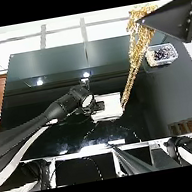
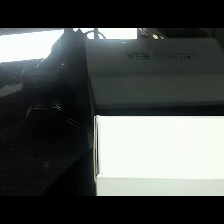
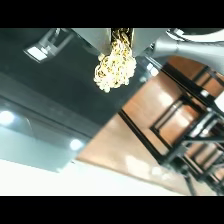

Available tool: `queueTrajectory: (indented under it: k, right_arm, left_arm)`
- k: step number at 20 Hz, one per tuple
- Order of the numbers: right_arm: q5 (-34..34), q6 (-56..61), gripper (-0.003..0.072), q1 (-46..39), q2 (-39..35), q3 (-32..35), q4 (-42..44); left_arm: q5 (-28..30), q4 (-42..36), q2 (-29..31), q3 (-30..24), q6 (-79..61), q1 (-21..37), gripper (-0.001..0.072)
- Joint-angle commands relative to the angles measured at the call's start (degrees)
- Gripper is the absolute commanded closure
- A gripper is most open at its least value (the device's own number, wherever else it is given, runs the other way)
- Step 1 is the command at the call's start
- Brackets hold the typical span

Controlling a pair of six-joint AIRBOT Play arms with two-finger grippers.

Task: Fold the box and place the chain.

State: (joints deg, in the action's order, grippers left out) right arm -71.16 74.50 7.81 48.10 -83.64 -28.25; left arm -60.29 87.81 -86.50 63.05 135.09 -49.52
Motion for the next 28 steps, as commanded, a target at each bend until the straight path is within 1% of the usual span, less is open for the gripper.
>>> queueTrajectory:
  k: [1,3,6,8,13,19,23,26,28]
  right_arm:
    - [0.5,-0.2,0.0678,0.1,0.7,0.0,1.4]
    - [-0.1,0.3,0.0678,1.2,1.6,1.2,1.2]
    - [3.0,0.2,0.0678,4.1,4.0,2.5,1.7]
    - [3.6,-0.2,0.0678,5.4,5.3,2.5,1.5]
    - [4.4,-0.2,0.0678,5.5,6.3,2.5,2.7]
    - [0.2,0.3,0.0678,5.5,6.3,2.5,-0.9]
    - [-4.2,2.2,0.0677,5.5,6.3,2.9,-5.3]
    - [-6.3,2.5,0.0677,5.5,6.3,6.9,-5.4]
    - [-5.3,2.4,0.0677,5.5,6.3,11.9,-4.6]
  left_arm:
    - [0.0,0.0,0.0,0.0,0.0,0.0,0.0681]
    - [0.0,0.0,0.0,0.0,0.0,0.0,0.0681]
    - [0.0,0.0,0.0,0.0,0.0,0.0,0.0681]
    - [0.0,0.0,0.0,0.0,0.0,0.0,0.0681]
    - [0.1,0.0,0.0,0.0,0.0,0.0,0.0681]
    - [0.2,0.0,0.0,0.0,0.0,0.0,0.0681]
    - [0.2,0.0,0.0,0.0,0.0,0.0,0.0681]
    - [0.2,0.0,0.0,0.0,0.0,0.0,0.0681]
    - [0.2,0.0,0.0,0.0,0.0,0.0,0.0681]
